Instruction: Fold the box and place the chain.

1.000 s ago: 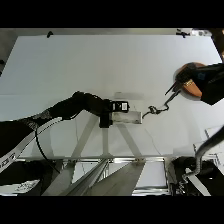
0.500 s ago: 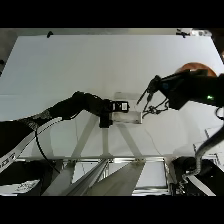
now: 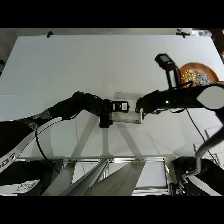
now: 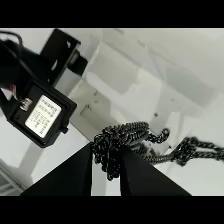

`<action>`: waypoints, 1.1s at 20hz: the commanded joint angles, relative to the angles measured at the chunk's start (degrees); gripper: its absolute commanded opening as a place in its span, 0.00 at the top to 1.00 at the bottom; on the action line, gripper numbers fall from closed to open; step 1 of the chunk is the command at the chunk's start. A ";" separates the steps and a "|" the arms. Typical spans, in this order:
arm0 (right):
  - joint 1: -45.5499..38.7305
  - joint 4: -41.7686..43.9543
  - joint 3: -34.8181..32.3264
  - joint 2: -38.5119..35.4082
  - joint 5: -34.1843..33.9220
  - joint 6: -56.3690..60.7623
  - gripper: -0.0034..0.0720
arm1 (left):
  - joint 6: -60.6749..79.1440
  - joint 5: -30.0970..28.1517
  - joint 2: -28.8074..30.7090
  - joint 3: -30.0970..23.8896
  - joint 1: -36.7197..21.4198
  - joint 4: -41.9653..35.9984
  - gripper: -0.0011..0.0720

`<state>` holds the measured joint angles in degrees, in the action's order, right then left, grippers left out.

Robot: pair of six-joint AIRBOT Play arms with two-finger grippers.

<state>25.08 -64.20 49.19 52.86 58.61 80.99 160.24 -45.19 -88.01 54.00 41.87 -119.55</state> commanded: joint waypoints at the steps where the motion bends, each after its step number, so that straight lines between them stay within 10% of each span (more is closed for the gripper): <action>1: 3.15 0.00 -3.17 4.15 -3.02 1.64 0.94 | 0.02 -0.02 -0.04 0.04 0.02 0.00 0.50; 10: 4.20 -1.79 -6.16 11.63 -6.78 5.66 0.93 | 0.02 -0.02 -0.04 0.04 0.02 0.00 0.50; 13: 4.20 -2.40 -6.93 12.02 -7.08 5.84 0.66 | 0.02 -0.02 -0.02 0.04 0.02 0.02 0.50; 22: -1.97 -5.90 -6.86 3.26 -6.93 5.77 0.66 | 0.02 -0.02 -0.04 0.04 0.02 0.00 0.50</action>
